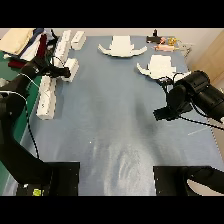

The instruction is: Fold the box.

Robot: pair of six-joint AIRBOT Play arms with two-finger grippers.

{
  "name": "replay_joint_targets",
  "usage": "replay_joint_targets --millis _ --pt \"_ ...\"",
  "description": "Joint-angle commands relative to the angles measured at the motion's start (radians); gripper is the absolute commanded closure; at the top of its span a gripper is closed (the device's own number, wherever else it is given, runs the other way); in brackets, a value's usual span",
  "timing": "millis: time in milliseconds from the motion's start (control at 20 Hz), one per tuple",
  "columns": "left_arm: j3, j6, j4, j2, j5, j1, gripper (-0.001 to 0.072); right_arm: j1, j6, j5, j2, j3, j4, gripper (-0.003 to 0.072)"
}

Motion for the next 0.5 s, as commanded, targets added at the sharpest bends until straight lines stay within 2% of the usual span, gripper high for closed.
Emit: replay_joint_targets --millis 0,300,350,400,450 --pt "0.001 0.003 0.001 0.072 -0.037 0.006 0.0021 0.000 0.000 0.000 0.000 0.000 0.000 0.0685" --pt "0.001 0.002 0.003 0.248 -0.263 0.006 0.0027 0.000 0.000 0.000 0.000 0.000 0.000 0.0685" --pt "0.001 -0.010 0.002 0.281 -0.312 0.006 0.0217 0.000 0.000 0.000 0.000 0.000 0.000 0.0685" --pt "0.001 -0.012 -0.006 0.310 -0.374 0.005 0.0661 0.001 0.000 0.000 0.000 0.000 0.000 0.0685" --pt "0.001 -0.005 -0.009 0.339 -0.429 0.002 0.0694 0.000 0.000 0.000 0.000 0.000 0.000 0.0685"
